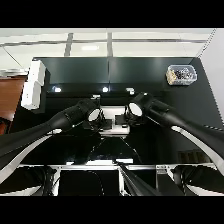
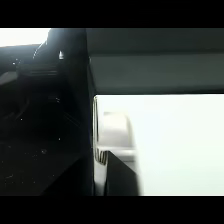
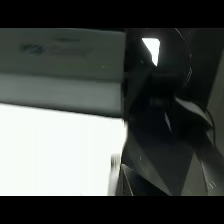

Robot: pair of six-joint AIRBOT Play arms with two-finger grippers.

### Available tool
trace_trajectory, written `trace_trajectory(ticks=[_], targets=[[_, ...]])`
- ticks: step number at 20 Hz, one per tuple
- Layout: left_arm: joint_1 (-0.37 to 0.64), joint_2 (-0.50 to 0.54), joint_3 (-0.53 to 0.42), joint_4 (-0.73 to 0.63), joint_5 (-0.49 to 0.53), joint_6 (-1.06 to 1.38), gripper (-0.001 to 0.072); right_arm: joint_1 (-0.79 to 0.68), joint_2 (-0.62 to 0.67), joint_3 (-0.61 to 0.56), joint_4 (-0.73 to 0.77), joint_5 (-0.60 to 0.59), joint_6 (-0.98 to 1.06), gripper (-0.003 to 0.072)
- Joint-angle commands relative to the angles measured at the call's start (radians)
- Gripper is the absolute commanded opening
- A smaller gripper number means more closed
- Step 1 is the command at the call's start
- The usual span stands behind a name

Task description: Fold the box and place the chain.

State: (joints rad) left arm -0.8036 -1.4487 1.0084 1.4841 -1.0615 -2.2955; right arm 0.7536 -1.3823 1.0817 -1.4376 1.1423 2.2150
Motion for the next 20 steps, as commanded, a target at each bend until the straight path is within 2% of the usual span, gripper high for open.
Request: trace_trajectory(ticks=[1, 2, 4, 5, 6, 7, 8, 9, 11, 13, 15, 17, 20], targets=[[0.0, 0.0, 0.0, 0.0, 0.006, -0.002, 0.003, -0.006, 0.154, 0.001, -0.064, 0.035, -0.058, 0.0283], [0.0, 0.0, 0.0, 0.0, 0.006, -0.001, 0.003, -0.015, 0.206, 0.001, -0.129, 0.04, -0.058, 0.0283], [0.0, 0.0, 0.0, 0.0, 0.006, -0.002, 0.003, -0.044, 0.286, 0.0, -0.356, 0.043, -0.058, 0.028], [0.0, 0.0, 0.0, 0.0, 0.007, -0.002, 0.003, -0.06, 0.305, 0.0, -0.513, 0.044, -0.058, 0.0215], [0.0, 0.0, 0.0, 0.0, 0.007, -0.001, 0.003, -0.087, 0.305, -0.001, -0.646, 0.033, -0.058, 0.0191], [0.0, 0.0, 0.0, 0.0, 0.006, -0.001, 0.003, -0.128, 0.299, -0.008, -0.719, -0.014, -0.057, 0.0193], [0.0, 0.0, 0.0, 0.0, 0.006, -0.001, 0.003, -0.189, 0.29, -0.021, -0.741, -0.103, -0.053, 0.0376], [0.0, 0.0, 0.0, 0.0, 0.006, -0.001, 0.003, -0.257, 0.275, -0.039, -0.726, -0.201, -0.053, 0.072], [0.0, 0.0, 0.0, 0.0, 0.006, -0.001, 0.003, -0.402, 0.211, -0.053, -0.631, -0.318, -0.044, 0.072], [0.0, 0.0, 0.0, 0.0, 0.008, -0.001, 0.003, -0.55, 0.118, -0.049, -0.465, -0.431, -0.048, 0.072], [0.0, 0.0, 0.0, 0.0, 0.011, -0.001, 0.003, -0.683, 0.015, 0.03, -0.335, -0.466, -0.077, 0.072], [0.0, 0.0, 0.0, 0.0, 0.011, -0.001, 0.003, -0.789, -0.113, 0.201, -0.264, -0.387, -0.104, 0.072], [0.0, 0.0, 0.0, 0.0, 0.01, -0.001, 0.003, -0.89, -0.324, 0.506, -0.261, -0.145, -0.107, 0.072]])
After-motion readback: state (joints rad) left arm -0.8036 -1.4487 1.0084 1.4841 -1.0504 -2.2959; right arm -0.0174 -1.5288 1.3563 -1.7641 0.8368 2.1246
